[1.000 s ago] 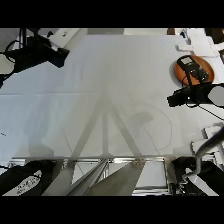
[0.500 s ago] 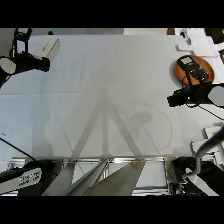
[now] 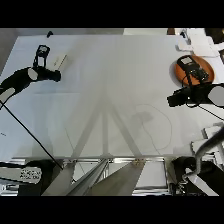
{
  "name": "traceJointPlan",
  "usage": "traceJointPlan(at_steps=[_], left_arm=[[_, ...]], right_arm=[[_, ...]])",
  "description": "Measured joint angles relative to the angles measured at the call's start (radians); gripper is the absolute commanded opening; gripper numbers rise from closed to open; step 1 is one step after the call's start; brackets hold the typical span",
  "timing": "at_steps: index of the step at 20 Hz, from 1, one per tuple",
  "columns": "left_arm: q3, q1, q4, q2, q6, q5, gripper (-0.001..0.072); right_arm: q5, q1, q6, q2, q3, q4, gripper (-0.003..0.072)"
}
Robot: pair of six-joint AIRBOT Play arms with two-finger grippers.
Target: Fold the box and place the chain.
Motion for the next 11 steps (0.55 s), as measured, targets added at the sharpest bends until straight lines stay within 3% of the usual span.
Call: traceJointPlan(at_steps=[1, 2, 3, 7, 11], left_arm=[[0.0, 0.0, 0.0, -0.008, 0.0, -0.001, 0.0378], [0.0, -0.001, 0.0, -0.014, 0.0, -0.001, 0.0588], [0.0, -0.001, 0.005, -0.018, 0.001, -0.006, 0.0711], [0.0, -0.002, 0.005, 0.002, 0.001, -0.034, 0.0699], [0.0, -0.002, 0.028, 0.09, 0.001, -0.084, 0.0698]], right_arm=[[0.0, 0.0, 0.0, 0.0, 0.0, 0.0, 0.0012], [0.0, 0.0, 0.0, 0.0, 0.0, 0.0, 0.0012], [0.0, 0.0, 0.0, 0.0, 0.0, 0.0, 0.0012], [0.0, 0.0, 0.0, 0.0, 0.0, 0.0, 0.0012], [0.0, 0.0, 0.0, 0.0, 0.0, 0.0, 0.0012]])
